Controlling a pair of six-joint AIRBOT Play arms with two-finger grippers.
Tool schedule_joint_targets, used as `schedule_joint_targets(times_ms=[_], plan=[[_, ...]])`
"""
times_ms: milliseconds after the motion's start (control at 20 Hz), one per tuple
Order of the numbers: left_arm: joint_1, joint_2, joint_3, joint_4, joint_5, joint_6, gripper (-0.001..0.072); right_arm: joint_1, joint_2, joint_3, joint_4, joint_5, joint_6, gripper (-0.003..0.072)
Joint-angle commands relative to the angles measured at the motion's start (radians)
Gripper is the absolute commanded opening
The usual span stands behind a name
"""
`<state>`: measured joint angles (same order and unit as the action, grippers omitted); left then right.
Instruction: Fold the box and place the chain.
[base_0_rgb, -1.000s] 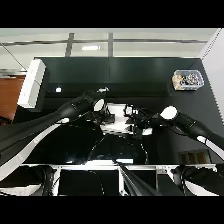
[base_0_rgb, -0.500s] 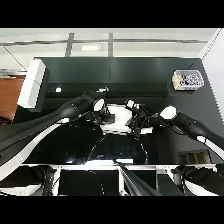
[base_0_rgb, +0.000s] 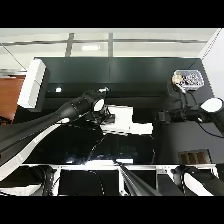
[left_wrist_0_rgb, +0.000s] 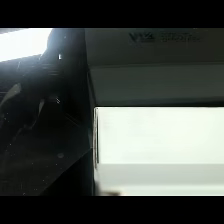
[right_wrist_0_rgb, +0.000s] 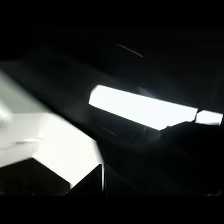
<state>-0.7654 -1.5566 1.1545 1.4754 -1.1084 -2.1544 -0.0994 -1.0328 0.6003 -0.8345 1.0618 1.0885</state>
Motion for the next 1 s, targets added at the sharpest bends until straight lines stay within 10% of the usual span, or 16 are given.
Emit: schedule_joint_targets(times_ms=[0, 350, 600, 950], plan=[[0.000, 0.000, 0.000, 0.000, 0.000, 0.000, 0.0027, -0.114, 0.003, -0.125, -0.027, 0.023, 0.274, 0.0016], [0.001, 0.000, 0.000, 0.001, -0.004, 0.000, 0.0027, 0.225, -0.175, -0.154, 0.357, -0.197, 0.134, 0.0030], [0.001, 0.000, 0.000, 0.001, -0.004, 0.000, 0.0027, 0.206, -0.188, 0.032, 0.339, -0.041, 0.119, 0.0611], [0.001, 0.000, 0.000, 0.001, -0.003, 0.000, 0.0027, 0.323, -0.188, 0.064, 0.344, -0.058, 0.140, 0.0602]])
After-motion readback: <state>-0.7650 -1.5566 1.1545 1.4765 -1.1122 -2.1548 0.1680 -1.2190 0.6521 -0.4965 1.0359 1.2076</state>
